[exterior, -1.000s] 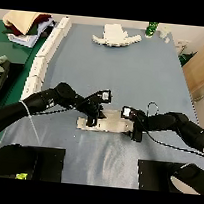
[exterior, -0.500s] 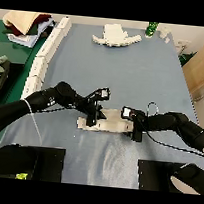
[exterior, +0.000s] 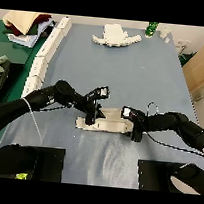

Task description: Fold the box.

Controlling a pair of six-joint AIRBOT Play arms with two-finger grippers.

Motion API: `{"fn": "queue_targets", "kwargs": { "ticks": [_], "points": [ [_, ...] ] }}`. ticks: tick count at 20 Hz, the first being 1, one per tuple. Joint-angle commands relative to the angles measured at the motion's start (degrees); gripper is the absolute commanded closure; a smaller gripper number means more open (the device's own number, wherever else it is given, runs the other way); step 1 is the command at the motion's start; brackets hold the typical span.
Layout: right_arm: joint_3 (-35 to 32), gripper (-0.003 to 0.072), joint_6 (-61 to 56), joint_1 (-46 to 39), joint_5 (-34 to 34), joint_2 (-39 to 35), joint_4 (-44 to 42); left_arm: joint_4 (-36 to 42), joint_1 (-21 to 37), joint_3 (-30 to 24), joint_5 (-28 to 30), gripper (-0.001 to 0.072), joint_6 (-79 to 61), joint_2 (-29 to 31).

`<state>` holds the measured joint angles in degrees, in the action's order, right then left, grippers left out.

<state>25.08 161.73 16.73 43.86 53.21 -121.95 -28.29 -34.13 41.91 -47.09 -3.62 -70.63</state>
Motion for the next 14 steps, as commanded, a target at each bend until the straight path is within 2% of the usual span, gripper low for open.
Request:
{"fn": "queue_targets", "kwargs": {
  "ticks": [1,5,8,14],
  "points": [
    [-0.02,-0.0023,1.95,0.07,-0.26,0.04,-2.21,0.24,0.07,0.07,-0.02,0.0698,0.02,-0.04],
    [-0.04,-0.0008,2.95,0.04,0.24,0.35,-2.84,0.20,0.07,0.04,0.11,0.0698,0.02,-0.02],
    [-0.02,-0.0001,8.46,0.02,1.33,1.11,-3.15,0.17,0.07,0.04,0.09,0.0698,0.02,-0.04],
    [-0.02,-0.0003,9.38,0.02,1.25,1.11,-3.17,0.22,0.07,0.04,0.09,0.0697,0.04,-0.02]
  ]
}}
